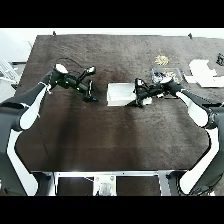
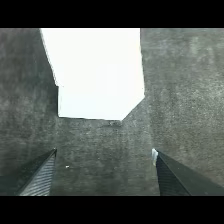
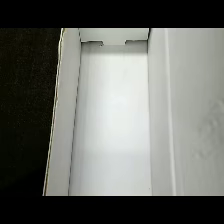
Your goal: Fold the box and place the chain.
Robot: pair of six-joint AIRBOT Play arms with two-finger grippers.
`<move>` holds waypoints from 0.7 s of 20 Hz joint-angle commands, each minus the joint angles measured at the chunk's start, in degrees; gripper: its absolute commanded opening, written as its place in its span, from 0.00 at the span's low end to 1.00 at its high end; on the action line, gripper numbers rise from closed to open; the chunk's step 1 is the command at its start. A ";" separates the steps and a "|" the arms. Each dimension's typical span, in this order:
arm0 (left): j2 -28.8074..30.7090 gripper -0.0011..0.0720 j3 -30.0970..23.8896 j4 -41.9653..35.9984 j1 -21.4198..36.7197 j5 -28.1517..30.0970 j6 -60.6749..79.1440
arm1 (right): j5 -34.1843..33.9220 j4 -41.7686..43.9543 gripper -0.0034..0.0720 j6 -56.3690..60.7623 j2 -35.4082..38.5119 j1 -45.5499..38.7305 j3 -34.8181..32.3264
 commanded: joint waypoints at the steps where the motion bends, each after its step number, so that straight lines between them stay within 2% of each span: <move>1: -1.88 1.00 -0.17 -4.59 1.20 0.11 9.70 | 0.00 0.00 0.82 0.02 0.02 0.04 0.02; 8: -2.21 1.00 -0.20 -5.90 1.01 0.87 9.05 | 0.00 0.00 0.82 0.02 0.02 0.04 0.02; 14: -4.39 1.00 -0.17 -7.34 -1.73 5.35 7.13 | 0.00 0.00 0.82 0.02 0.02 0.04 0.02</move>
